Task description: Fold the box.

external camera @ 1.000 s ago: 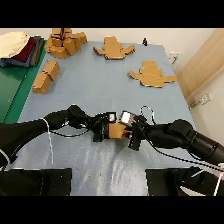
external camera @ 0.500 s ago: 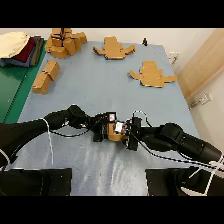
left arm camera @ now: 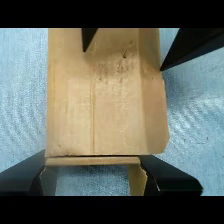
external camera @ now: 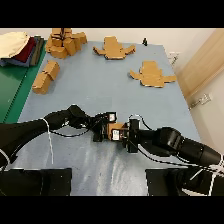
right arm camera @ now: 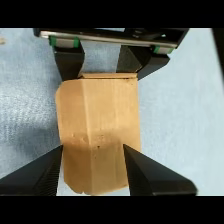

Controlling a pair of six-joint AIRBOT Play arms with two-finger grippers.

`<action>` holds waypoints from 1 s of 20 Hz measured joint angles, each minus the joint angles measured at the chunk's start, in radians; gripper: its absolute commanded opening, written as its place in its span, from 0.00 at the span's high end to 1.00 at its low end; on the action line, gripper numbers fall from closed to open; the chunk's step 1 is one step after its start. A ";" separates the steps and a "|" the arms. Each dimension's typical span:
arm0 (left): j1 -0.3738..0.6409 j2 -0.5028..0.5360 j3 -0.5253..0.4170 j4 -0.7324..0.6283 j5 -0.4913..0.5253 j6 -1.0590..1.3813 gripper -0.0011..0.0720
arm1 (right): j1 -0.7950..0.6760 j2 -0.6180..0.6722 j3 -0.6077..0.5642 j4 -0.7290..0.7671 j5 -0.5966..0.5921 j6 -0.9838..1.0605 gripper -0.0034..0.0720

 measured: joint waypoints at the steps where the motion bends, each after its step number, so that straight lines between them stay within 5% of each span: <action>1: 0.000 0.000 0.000 0.000 0.000 0.000 0.27 | 0.014 -0.001 -0.003 -0.037 0.000 0.040 0.22; 9: 0.000 0.000 0.000 0.000 0.000 0.000 0.27 | 0.047 -0.032 -0.009 -0.206 0.046 0.151 0.24; 11: 0.000 0.000 0.000 0.000 0.001 0.000 0.27 | 0.049 -0.035 -0.009 -0.220 0.053 0.160 0.37; 14: 0.000 0.000 0.000 0.000 0.002 -0.001 0.27 | 0.050 -0.037 -0.009 -0.232 0.056 0.167 0.40; 15: 0.000 0.000 0.000 0.000 0.002 -0.001 0.27 | 0.050 -0.037 -0.009 -0.234 0.056 0.167 0.51; 20: 0.001 0.000 0.000 0.000 0.002 -0.002 0.27 | 0.050 -0.037 -0.009 -0.234 0.055 0.171 0.52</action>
